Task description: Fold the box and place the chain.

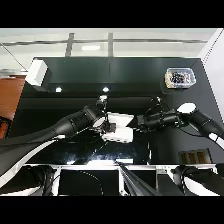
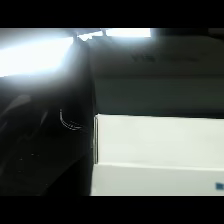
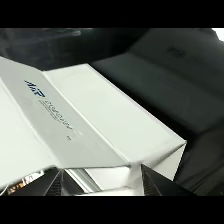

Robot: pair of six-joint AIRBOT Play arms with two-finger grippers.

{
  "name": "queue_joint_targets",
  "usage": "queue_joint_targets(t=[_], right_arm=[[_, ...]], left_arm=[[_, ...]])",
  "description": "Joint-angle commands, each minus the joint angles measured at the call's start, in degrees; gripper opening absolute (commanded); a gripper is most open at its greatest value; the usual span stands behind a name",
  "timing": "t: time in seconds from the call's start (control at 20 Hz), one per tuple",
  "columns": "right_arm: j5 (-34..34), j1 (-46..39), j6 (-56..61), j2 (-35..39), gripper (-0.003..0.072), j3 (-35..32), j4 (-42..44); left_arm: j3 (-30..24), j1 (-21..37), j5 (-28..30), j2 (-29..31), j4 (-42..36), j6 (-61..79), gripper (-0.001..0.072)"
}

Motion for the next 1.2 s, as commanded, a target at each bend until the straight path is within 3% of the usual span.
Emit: queue_joint_targets(t=[0.0, 0.2, 0.35, 0.45, 0.5, 0.8, 0.95, 1.15], right_arm=[[6.7, -5.4, -0.4, 0.0, 0.0535, 0.5, -2.6], [16.6, -15.5, -1.1, 0.3, 0.0535, 0.5, -7.0], [17.6, -22.6, -0.5, 1.0, 0.0532, 0.5, -13.3], [17.1, -27.3, 0.4, 1.0, 0.0254, 0.5, -17.8], [16.9, -29.4, 0.6, 1.0, 0.0072, 0.5, -19.9], [12.6, -33.6, 10.8, 0.9, 0.0050, 0.2, -38.4], [11.5, -32.3, 11.0, 0.5, 0.0050, -3.4, -33.1], [7.4, -22.9, 10.2, -4.3, 0.0050, -6.2, -30.0]], left_arm=[[0.0, 0.0, -0.3, 0.0, 0.2, 0.1, 0.0029], [0.0, 0.0, -0.2, 0.0, 0.2, 0.1, 0.0029], [0.0, 0.0, -0.2, 0.0, 0.2, 0.1, 0.0029], [0.0, 0.0, -0.2, 0.0, 0.2, 0.1, 0.0029], [0.0, 0.0, -0.2, 0.0, 0.2, 0.1, 0.0029], [0.0, 0.0, -0.3, 0.0, 0.2, 0.1, 0.0029], [0.0, 0.0, -0.2, 0.0, 0.2, 0.1, 0.0029], [0.0, 0.0, -0.1, 0.0, 0.2, 0.1, 0.0029]])
